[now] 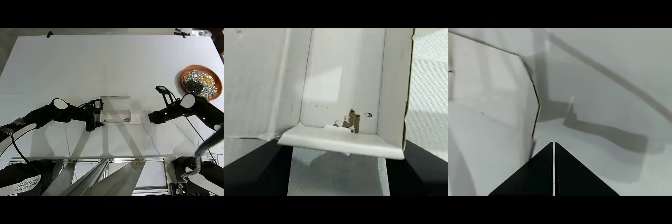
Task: Fold the box and place the chain.
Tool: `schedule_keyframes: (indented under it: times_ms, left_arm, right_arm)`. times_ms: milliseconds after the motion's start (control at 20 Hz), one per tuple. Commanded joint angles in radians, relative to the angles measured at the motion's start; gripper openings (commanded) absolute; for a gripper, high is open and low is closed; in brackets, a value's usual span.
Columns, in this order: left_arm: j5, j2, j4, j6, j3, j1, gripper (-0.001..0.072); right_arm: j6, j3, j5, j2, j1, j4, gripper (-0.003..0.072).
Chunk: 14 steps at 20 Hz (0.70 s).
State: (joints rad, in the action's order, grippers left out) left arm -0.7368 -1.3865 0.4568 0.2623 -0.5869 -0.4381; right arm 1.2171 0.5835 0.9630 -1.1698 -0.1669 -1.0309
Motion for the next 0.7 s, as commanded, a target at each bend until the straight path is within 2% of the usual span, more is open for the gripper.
schedule_keyframes:
  times_ms: [0, 350, 450, 500, 600, 650]
  left_arm:
    - [0.0, 0.0, 0.0, 0.0, 0.0, 0.0, 0.0252]
    - [0.0, 0.0, 0.0, 0.0, 0.0, 0.0, 0.0252]
    - [0.0, 0.0, 0.0, 0.0, 0.0, 0.0, 0.0252]
    - [0.0, 0.0, 0.0, 0.0, 0.0, 0.0, 0.0252]
    - [0.0, 0.0, 0.0, 0.0, 0.001, 0.0, 0.0252]
    - [0.0, 0.0, 0.0, 0.0, 0.0, 0.0, 0.0252]
  right_arm:
    - [-0.179, -0.003, -0.044, -0.032, -0.009, 0.227, 0.001]
    - [-0.219, -0.004, -0.046, -0.034, -0.009, 0.278, 0.0011]
    - [-0.255, -0.004, -0.021, -0.033, -0.01, 0.335, 0.0015]
    - [-0.272, -0.003, -0.014, -0.033, -0.018, 0.362, 0.0064]
    - [-0.276, -0.003, -0.013, -0.029, -0.043, 0.391, 0.0271]
    - [-0.276, 0.0, -0.014, -0.028, -0.055, 0.404, 0.0317]
